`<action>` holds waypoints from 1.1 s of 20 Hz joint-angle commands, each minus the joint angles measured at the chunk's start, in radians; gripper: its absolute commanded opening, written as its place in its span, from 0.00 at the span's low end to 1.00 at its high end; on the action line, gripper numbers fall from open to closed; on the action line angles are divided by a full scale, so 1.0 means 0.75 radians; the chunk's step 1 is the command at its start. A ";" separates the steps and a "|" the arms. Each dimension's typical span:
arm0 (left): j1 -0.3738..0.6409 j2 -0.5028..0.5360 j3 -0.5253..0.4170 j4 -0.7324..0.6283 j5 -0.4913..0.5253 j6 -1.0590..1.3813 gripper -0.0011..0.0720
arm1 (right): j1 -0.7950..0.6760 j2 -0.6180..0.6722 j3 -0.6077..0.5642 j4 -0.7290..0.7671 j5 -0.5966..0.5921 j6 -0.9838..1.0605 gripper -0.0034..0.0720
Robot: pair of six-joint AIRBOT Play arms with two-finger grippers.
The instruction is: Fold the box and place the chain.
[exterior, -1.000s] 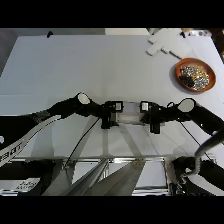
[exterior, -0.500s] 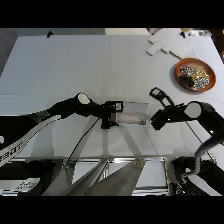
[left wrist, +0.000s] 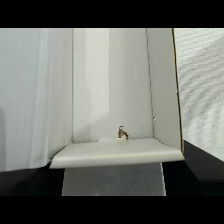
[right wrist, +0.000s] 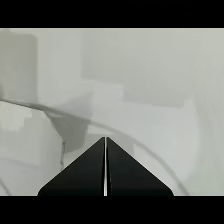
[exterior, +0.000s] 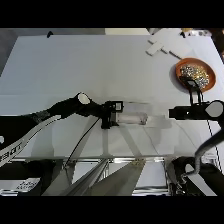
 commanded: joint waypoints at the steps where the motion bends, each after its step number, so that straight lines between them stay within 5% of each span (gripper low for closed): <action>1: 0.000 0.000 -0.001 0.001 0.000 0.001 0.36 | -0.061 -0.107 0.000 0.065 0.048 0.027 0.07; 5: 0.000 0.000 -0.001 0.001 0.000 0.001 0.36 | -0.061 -0.268 0.000 0.361 0.112 -0.157 0.07; 19: 0.000 0.000 -0.001 0.001 -0.001 0.001 0.36 | 0.065 -0.375 0.001 0.649 0.126 -0.302 0.07; 20: 0.000 0.000 -0.001 0.001 0.000 0.001 0.36 | 0.065 -0.368 0.001 0.671 0.132 -0.309 0.08; 22: 0.000 0.000 -0.001 0.001 0.000 0.001 0.36 | 0.065 -0.341 0.001 0.695 0.148 -0.323 0.25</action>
